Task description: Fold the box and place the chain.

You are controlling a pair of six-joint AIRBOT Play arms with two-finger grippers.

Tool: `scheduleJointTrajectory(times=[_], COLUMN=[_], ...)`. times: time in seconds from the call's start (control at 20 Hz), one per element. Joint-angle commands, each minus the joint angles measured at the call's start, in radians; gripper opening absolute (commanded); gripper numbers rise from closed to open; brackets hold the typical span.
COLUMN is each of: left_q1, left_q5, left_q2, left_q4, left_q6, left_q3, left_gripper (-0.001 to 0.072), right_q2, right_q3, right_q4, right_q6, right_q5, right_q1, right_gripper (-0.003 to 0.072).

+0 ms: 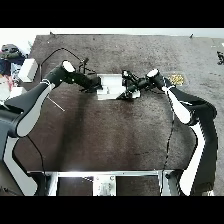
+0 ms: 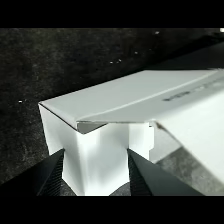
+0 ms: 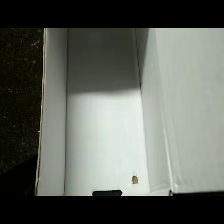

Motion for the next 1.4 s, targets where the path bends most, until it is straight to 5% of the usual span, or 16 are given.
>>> scheduleJointTrajectory(times=[0.0,0.25,0.8,1.2,1.25,1.3,1.35], left_q1=[-0.034,-0.08,-0.204,-0.204,-0.204,-0.204,-0.204], left_q5=[0.014,0.037,-0.228,-0.233,-0.232,-0.233,-0.233], left_q2=[-0.002,-0.013,-0.197,-0.222,-0.223,-0.224,-0.225], left_q4=[0.142,0.271,0.75,0.776,0.776,0.777,0.777], left_q6=[-0.131,-0.259,-0.566,-0.596,-0.596,-0.595,-0.595], left_q3=[0.026,0.039,0.347,0.354,0.354,0.354,0.354], left_gripper=[0.0424,0.0423,0.0362,0.0342,0.0327,0.0179,0.0161], right_q2=[-0.001,-0.001,-0.001,-0.001,-0.001,-0.001,-0.001], right_q3=[0.0,0.0,0.0,0.0,0.0,0.0,0.0], right_q4=[0.0,0.0,0.0,0.0,0.0,0.0,0.0], right_q6=[0.0,0.0,0.0,0.0,0.0,0.0,0.0], right_q5=[0.0,0.0,0.0,0.0,0.0,0.0,0.0], right_q1=[0.001,0.001,0.001,0.001,0.001,0.001,0.001], right_gripper=[0.0467,0.0467,0.0467,0.0467,0.0467,0.0467,0.0467])
